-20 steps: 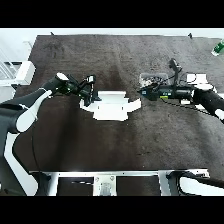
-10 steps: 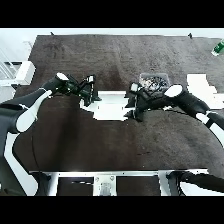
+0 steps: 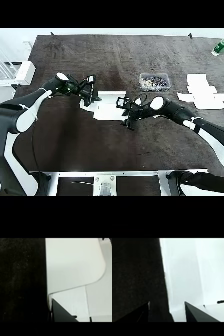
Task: Fold the box and place the chain.
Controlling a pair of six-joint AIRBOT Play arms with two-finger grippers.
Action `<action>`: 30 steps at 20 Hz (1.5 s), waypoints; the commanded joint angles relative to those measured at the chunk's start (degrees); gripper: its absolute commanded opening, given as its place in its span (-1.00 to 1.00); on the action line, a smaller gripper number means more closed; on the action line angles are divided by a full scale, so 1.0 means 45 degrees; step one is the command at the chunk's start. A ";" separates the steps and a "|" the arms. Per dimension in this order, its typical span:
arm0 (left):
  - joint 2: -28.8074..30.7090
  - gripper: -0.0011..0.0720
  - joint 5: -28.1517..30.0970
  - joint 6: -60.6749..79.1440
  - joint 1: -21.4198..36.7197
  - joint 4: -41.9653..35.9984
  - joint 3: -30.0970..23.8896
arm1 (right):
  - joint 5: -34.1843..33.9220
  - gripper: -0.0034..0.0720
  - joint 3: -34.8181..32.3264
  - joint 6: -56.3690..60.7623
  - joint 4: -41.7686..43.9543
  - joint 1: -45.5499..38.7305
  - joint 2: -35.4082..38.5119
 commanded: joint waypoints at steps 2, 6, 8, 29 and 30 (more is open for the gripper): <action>-0.0005 -0.91 -0.0005 0.0000 0.0010 -0.0078 0.0005 | -0.2205 0.46 -0.0403 0.0155 -0.0170 0.0515 -0.0029; -0.0005 -0.91 -0.0005 0.0000 0.0010 -0.0078 0.0005 | -0.3424 0.48 -0.0928 0.0141 -0.0209 0.0510 -0.0029; -0.0005 -0.91 -0.0005 0.0000 0.0010 -0.0078 0.0005 | -0.3808 0.48 -0.1044 0.0121 -0.0345 0.0534 -0.0029; -0.0005 -0.91 -0.0039 -0.0005 0.0010 -0.0078 0.0005 | -0.5906 0.84 -0.0850 0.0087 -0.0058 0.0525 0.0699; -0.0005 -0.92 -0.0039 -0.0005 0.0010 -0.0078 0.0005 | -0.5872 0.85 -0.0792 -0.0019 -0.0053 0.0491 0.0685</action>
